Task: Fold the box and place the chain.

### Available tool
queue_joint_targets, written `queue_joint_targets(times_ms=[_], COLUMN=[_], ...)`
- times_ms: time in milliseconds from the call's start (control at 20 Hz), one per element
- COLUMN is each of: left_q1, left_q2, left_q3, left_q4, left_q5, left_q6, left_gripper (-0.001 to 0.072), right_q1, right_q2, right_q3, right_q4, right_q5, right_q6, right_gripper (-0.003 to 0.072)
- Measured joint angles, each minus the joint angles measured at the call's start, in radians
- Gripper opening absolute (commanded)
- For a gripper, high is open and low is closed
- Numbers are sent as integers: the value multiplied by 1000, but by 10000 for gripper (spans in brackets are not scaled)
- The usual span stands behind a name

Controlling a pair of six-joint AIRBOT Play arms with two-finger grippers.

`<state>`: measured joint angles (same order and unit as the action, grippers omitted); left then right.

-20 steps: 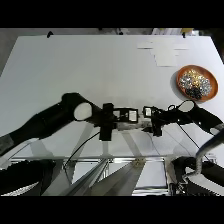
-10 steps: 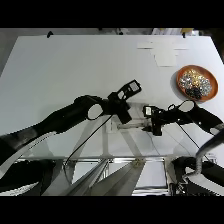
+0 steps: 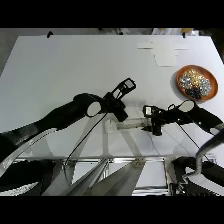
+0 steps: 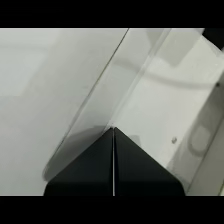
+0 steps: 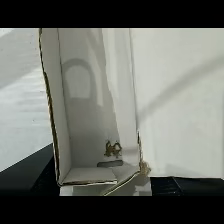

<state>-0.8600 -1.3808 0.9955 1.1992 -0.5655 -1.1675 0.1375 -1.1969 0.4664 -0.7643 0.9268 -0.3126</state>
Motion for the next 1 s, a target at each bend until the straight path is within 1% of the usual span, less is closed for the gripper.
queue_joint_targets(times_ms=[100,200,250,350,550,750,800,850,1000], left_q1=[0,1,1,1,1,11,17,23,42], left_q2=[56,97,109,119,114,107,106,105,105], left_q3=[0,0,-2,-16,-65,-112,-123,-133,-156], left_q4=[33,51,54,49,6,1,2,3,5], left_q5=[-86,-201,-258,-334,-374,-400,-406,-417,-431], left_q6=[-1,-3,-3,-1,42,77,96,120,241], left_gripper=[3,2,2,2,2,3,17,52,252], right_q1=[0,0,0,0,0,0,0,0,0], right_q2=[0,0,0,0,0,0,0,0,0], right_q3=[0,0,0,0,0,0,0,0,0], right_q4=[-2,-2,-2,-2,0,0,1,1,1], right_q5=[1,1,1,1,2,2,2,2,2], right_q6=[0,0,0,0,0,0,0,0,0], right_gripper=[321,321,321,321,321,321,321,321,321])
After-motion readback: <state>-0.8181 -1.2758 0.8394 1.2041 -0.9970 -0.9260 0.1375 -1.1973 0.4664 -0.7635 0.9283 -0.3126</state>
